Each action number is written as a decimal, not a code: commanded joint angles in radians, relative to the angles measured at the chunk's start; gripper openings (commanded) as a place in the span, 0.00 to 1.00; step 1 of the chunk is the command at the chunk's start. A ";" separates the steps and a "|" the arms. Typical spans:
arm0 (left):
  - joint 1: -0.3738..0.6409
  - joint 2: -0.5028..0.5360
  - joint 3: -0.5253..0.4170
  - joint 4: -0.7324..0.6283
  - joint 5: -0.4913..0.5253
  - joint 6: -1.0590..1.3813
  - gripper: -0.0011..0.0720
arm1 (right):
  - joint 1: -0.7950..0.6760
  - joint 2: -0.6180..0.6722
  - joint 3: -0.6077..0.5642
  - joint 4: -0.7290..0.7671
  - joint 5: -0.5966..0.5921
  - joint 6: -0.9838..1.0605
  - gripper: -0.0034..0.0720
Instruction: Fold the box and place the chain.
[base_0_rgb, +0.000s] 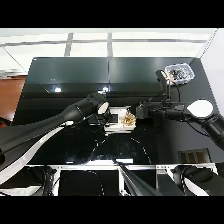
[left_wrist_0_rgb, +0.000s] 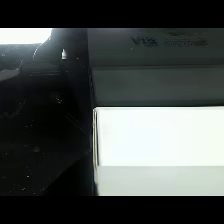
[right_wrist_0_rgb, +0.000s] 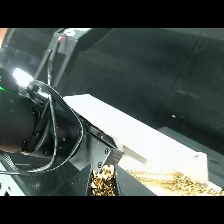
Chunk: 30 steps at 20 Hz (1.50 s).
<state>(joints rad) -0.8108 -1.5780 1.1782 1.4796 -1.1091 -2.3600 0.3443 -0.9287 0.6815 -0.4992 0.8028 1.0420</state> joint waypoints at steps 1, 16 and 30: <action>0.001 0.000 0.000 0.000 0.000 0.000 0.06 | 0.009 -0.005 -0.005 0.021 0.016 0.001 0.07; 0.001 0.000 0.000 0.000 -0.003 0.000 0.06 | -0.037 -0.005 0.096 -0.097 0.143 0.025 0.60; 0.001 0.000 0.000 0.000 -0.002 0.000 0.06 | -0.097 -0.111 -0.162 -0.434 -0.095 -0.814 0.97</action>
<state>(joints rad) -0.8108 -1.5780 1.1782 1.4796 -1.1114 -2.3600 0.2333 -0.9878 0.5632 -0.9791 0.7677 0.6231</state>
